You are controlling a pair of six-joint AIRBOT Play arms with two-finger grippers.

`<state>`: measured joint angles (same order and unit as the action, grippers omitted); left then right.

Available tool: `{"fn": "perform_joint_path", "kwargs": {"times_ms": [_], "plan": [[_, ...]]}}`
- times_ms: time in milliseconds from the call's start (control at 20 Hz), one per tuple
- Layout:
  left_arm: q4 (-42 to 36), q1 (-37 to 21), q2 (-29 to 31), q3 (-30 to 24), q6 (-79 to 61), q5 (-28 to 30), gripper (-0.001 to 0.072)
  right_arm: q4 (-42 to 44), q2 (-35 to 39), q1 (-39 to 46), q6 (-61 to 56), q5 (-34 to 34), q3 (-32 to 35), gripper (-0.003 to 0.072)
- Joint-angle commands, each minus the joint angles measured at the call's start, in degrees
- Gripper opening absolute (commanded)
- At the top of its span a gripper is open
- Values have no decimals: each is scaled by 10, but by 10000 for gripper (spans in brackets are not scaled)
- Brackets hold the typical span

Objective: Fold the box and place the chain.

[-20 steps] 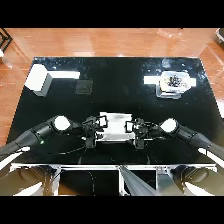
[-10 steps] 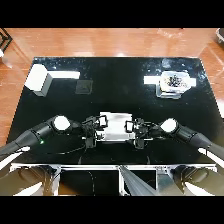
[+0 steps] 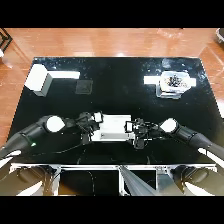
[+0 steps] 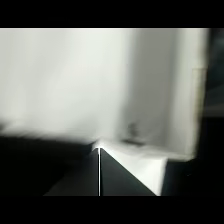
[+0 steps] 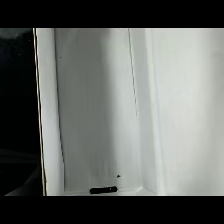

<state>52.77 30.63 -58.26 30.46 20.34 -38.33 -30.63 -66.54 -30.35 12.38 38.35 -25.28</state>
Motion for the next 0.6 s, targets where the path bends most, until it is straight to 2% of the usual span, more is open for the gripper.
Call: {"fn": "perform_joint_path", "kwargs": {"times_ms": [0, 50, 150, 200, 300, 450, 550], "plan": [[62, -67, 67, 1, 198, -14, 15, 0, 0, 0, 0, 0, 0, 357], [68, -96, 77, 1, 303, -33, 16, 0, 0, 0, 0, 0, 0, 357], [68, -170, 81, 0, 551, -107, 17, 0, 0, 0, 0, 0, 0, 357], [67, -199, 78, -2, 610, -145, 17, 0, 0, 0, 0, 0, 0, 356], [72, -233, 73, -10, 619, -190, 17, 0, 0, 0, 0, 0, 0, 356], [38, -238, 48, -45, 706, -158, 17, 0, 0, 0, 0, 0, 0, 357], [4, -226, 14, -62, 702, -141, 18, 0, 0, 0, 0, 0, 0, 357]]}}
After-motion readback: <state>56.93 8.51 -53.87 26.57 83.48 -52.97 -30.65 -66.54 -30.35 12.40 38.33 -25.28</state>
